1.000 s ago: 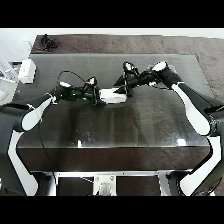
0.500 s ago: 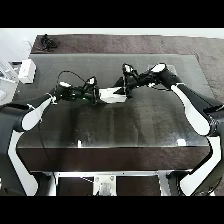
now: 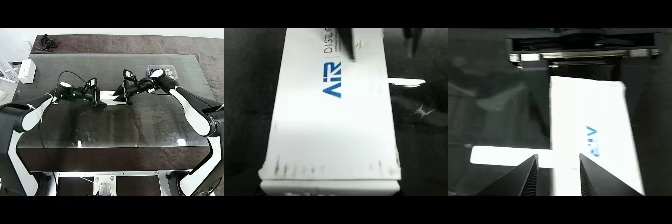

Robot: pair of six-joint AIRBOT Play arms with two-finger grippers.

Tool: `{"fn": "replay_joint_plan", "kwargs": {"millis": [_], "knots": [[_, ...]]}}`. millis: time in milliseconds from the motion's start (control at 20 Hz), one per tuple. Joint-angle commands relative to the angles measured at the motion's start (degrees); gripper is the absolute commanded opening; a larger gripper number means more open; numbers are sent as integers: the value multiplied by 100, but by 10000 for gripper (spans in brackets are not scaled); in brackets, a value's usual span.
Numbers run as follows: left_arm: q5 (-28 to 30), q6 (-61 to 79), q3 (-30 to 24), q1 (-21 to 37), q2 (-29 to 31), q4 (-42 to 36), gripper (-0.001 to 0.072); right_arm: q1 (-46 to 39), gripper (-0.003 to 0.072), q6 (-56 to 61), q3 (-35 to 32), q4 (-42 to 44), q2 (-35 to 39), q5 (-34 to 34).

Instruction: Fold the box and place the chain.

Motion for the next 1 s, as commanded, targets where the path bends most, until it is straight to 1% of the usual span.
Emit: {"fn": "replay_joint_plan", "kwargs": {"millis": [0, 50, 100, 150, 200, 350, 450, 600, 800, 950], "knots": [[85, -31, 4, 9, 4, -44, 466, -39, 251, 151, 9, -26, 52, 271], [83, -28, 4, 9, 4, -44, 466, -70, 250, 151, 74, 114, 118, 326], [83, -28, 4, 9, 4, -42, 466, -114, 229, 151, 140, 328, 184, 345], [85, -28, 4, 9, 4, -42, 466, -160, 109, 153, 199, 549, 243, 343], [85, -28, 4, 9, 4, -44, 466, -219, 18, 153, 238, 688, 260, 339], [85, -28, 4, 9, 4, -44, 466, -284, 10, 293, 234, 708, 258, 192], [83, -31, 4, 9, 4, -42, 466, -280, 9, 457, 212, 686, 254, -50], [85, -28, 4, 9, 4, -44, 466, -280, 8, 866, 192, 199, 133, -385], [83, -31, 4, 9, 4, -42, 466, -278, 7, 1355, 190, -540, -166, -350], [83, -28, 4, 9, 4, -44, 466, -258, 6, 1397, 151, -737, -258, -208]]}}
